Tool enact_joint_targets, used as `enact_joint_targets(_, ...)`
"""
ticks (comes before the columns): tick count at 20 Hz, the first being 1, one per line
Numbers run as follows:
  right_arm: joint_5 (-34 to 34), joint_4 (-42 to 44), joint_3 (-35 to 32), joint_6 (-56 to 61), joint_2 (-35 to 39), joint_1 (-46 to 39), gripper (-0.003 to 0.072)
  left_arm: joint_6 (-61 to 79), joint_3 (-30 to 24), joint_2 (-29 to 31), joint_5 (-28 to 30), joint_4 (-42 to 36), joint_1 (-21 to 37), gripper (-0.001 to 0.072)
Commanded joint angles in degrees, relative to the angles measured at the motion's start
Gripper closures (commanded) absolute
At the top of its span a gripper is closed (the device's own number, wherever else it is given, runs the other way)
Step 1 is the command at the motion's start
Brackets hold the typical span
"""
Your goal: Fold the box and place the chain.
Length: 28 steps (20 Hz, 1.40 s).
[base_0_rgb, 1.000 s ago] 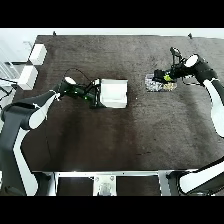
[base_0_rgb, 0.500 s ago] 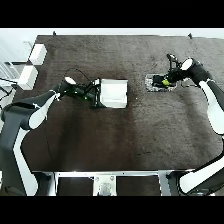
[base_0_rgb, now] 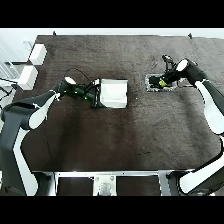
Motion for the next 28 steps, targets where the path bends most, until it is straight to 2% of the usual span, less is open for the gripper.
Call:
enact_joint_targets(1,-0.2,-1.0,1.2,0.0,1.0,0.1,0.0677,0.0,0.0,0.0,0.0,0.0,0.0,0.0532)
enact_joint_targets(6,-1.2,-1.7,2.6,0.5,6.4,0.1,0.0676,0.0,0.0,0.0,0.0,0.0,0.0,0.0532)
enact_joint_targets(7,-1.2,-2.1,2.4,1.6,6.3,0.0,0.0625,0.0,0.0,0.0,0.0,0.0,0.0,0.0531)
enact_joint_targets(8,-1.0,-2.6,2.3,2.6,5.6,0.0,0.0498,0.0,0.0,0.0,0.0,0.0,0.0,0.0532)
enact_joint_targets(9,-0.7,-2.8,2.1,2.5,4.8,0.1,0.0459,0.0,0.0,0.0,0.0,0.0,0.0,0.0532)
enact_joint_targets(14,0.3,-2.9,2.0,2.8,0.5,0.1,0.0450,0.0,0.0,0.0,0.0,0.0,0.0,0.0532)
enact_joint_targets(23,0.3,-1.4,2.0,3.2,-1.5,1.0,0.0449,0.0,0.0,0.0,0.0,0.0,0.0,0.0532)
enact_joint_targets(24,0.3,-1.4,2.0,3.2,-1.6,1.2,0.0436,0.0,0.0,0.0,0.0,0.0,0.0,0.0532)
enact_joint_targets(25,0.3,-1.4,2.0,3.2,-1.9,1.4,0.0386,0.0,0.0,0.0,0.0,0.0,0.0,0.0531)
enact_joint_targets(28,0.2,-1.5,2.1,3.1,-2.7,1.5,0.0405,0.0,0.0,0.0,0.0,0.0,0.0,0.0532)
